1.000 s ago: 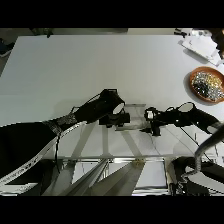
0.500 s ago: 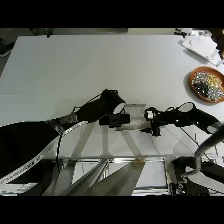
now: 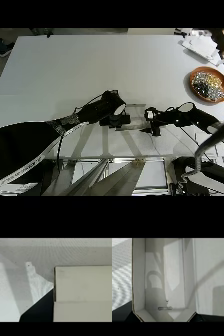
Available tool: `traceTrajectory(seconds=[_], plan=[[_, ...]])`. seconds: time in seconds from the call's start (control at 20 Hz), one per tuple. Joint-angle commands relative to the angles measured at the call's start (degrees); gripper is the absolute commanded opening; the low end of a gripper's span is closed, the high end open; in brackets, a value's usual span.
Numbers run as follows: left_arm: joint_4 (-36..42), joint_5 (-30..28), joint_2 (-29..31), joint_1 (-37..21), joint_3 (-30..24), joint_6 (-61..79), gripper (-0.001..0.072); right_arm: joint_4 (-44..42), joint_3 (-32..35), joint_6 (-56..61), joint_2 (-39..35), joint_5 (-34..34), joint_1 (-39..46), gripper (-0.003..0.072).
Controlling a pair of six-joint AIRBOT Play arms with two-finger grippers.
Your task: Fold the box and place the chain.
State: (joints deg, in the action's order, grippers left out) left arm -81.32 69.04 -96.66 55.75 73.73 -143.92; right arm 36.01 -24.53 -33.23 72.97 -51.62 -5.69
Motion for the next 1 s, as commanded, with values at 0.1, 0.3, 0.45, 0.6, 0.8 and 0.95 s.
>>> traceTrajectory(seconds=[0.1, 0.3, 0.45, 0.6, 0.8, 0.95], plan=[[0.04, -0.2, 0.13, 0.07, 0.07, 0.09, 0.0056, -0.02, 0.02, 0.02, -0.04, 0.0, -0.07, 0.0411], [-0.46, 0.55, 3.04, -0.2, 0.07, 6.05, 0.0514, -0.02, 0.02, 0.02, -0.04, 0.0, -0.07, 0.0411], [-1.53, 3.45, 5.99, -1.75, 0.02, 8.35, 0.0517, -0.02, 0.02, 0.02, -0.04, 0.0, -0.07, 0.0411], [-2.4, 6.01, 10.49, -2.62, -0.04, 21.22, 0.0523, -0.02, 0.02, 0.0, -0.04, 0.0, -0.07, 0.0411], [-4.42, 4.61, 22.71, -1.16, -3.82, 59.25, 0.0603, -0.02, 0.02, 0.0, -0.04, 0.0, -0.07, 0.0411], [-1.64, -0.74, 32.5, -1.29, -11.23, 82.6, 0.066, -0.02, 0.02, 0.02, -0.04, 0.0, -0.07, 0.0411]])
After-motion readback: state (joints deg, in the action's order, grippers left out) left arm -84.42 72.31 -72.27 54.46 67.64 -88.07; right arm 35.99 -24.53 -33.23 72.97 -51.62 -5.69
